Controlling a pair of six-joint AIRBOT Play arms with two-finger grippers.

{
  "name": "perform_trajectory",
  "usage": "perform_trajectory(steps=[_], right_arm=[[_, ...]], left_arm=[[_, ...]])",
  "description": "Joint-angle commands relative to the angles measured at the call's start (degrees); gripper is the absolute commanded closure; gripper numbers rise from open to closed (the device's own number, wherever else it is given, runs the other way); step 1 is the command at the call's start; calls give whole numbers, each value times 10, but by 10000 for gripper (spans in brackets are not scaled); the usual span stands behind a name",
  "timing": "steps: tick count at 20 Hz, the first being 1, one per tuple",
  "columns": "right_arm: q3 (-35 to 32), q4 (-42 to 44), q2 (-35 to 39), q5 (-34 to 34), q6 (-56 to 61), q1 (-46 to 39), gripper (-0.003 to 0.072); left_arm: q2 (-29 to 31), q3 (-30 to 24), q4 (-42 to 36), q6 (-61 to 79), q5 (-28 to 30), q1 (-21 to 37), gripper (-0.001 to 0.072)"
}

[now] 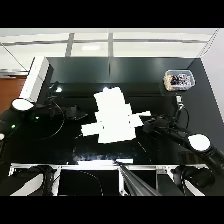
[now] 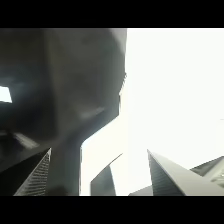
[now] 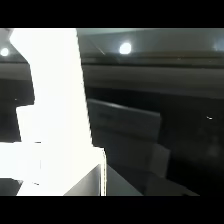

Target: Fold the box and place the chain.

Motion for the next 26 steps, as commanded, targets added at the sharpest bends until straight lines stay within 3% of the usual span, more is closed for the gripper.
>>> perform_trajectory(steps=[1,4,8,13,16,19,20,21,22,24,25,26], right_arm=[[-3,0,3,-8,2,11,670],[-3,0,3,8,2,11,670],[-3,0,3,20,4,11,670],[-3,0,3,22,7,11,670],[-3,0,3,22,7,11,670],[-3,0,3,22,7,11,670],[-3,0,3,22,7,11,670],[-3,0,3,22,7,11,670],[-3,0,3,22,7,11,670],[-2,9,4,22,8,11,658],[0,-2,4,25,8,9,384],[4,-23,5,41,9,1,7]], left_arm=[[-84,3,-124,113,-22,-1,4],[-150,18,-174,186,-30,-15,4],[-231,90,-187,229,-55,-52,4],[-349,194,-175,298,-275,-72,5],[-372,217,-126,315,-304,-71,44],[-371,223,-103,332,-313,-71,179],[-371,223,-101,342,-313,-71,293],[-371,223,-101,351,-314,-71,501],[-371,223,-101,361,-317,-71,602],[-371,225,-101,363,-336,-71,605],[-371,225,-100,365,-345,-71,659],[-371,226,-97,379,-350,-70,683]])
